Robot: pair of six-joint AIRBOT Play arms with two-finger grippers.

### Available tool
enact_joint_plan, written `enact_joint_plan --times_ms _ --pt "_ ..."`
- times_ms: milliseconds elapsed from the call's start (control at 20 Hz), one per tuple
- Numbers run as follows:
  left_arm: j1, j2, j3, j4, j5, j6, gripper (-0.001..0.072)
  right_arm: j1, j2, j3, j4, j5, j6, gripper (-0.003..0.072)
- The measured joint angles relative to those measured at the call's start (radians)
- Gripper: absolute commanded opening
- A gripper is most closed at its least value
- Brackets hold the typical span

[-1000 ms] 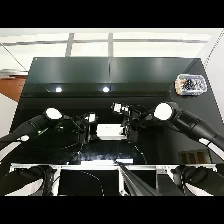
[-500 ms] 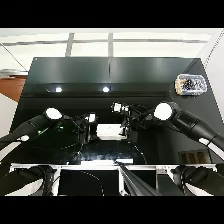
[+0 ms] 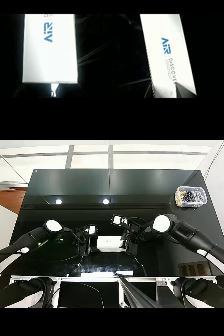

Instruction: Fold the box and place the chain.

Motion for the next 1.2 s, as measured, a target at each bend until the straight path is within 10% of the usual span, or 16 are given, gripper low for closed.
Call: enact_joint_plan --times_ms 150,250,1200 --pt "0.0 0.0 0.0 0.0 0.0 -0.002 0.0492 -0.002 0.024 0.024 0.0 0.043 0.072 0.0346" --pt "0.0 0.0 0.0 0.0 0.0 -0.001 0.0492 -0.015 0.049 0.042 0.0 0.101 0.188 0.0036" --pt "0.0 0.0 0.0 0.0 0.0 0.001 0.0492 -0.156 -0.116 -0.103 0.507 0.035 0.499 0.0033"
